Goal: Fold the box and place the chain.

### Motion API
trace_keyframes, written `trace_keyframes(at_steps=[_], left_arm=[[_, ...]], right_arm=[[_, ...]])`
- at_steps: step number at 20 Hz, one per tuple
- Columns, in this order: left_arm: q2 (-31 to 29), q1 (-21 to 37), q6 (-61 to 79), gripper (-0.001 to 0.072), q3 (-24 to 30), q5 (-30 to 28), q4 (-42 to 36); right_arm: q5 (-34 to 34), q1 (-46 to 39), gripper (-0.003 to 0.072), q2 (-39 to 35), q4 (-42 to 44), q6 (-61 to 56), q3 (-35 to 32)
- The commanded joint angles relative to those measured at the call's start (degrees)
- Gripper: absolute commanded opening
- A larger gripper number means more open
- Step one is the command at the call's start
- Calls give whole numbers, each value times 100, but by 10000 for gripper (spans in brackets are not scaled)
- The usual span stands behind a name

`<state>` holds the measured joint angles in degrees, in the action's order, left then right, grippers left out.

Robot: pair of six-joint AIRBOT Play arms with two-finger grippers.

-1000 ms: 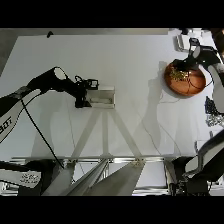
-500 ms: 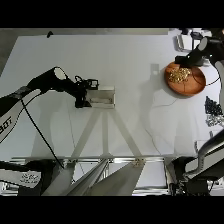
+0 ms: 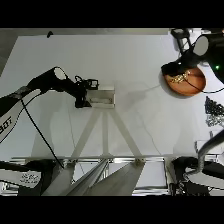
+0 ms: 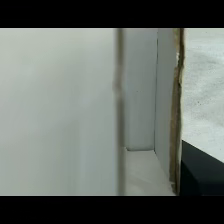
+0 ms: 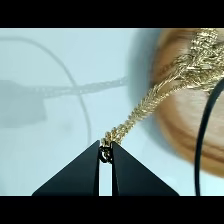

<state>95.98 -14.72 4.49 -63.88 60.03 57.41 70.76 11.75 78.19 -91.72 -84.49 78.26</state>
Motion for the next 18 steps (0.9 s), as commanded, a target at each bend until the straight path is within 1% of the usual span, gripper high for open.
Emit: trace_keyframes(at_steps=[1,2,4,7,9,13,15,18], left_arm=[[2,-2,2,17,0,0,2],[2,-2,2,17,0,0,2],[0,-2,2,17,0,0,2],[2,-2,2,17,0,0,2],[2,-2,2,17,0,0,2],[2,-2,2,17,0,0,2],[2,-2,2,17,0,0,2],[2,-2,2,17,0,0,0]], right_arm=[[492,1176,12,-348,42,55,-256],[435,1491,12,-341,76,55,-256],[87,2070,12,-315,212,55,-256],[-850,2601,11,-157,809,66,-256],[-1333,2741,10,35,1377,127,-254],[-1665,2782,10,372,2660,874,-254],[-1840,2780,10,455,2889,1143,-254],[-2157,2780,10,549,2900,1150,-254]])
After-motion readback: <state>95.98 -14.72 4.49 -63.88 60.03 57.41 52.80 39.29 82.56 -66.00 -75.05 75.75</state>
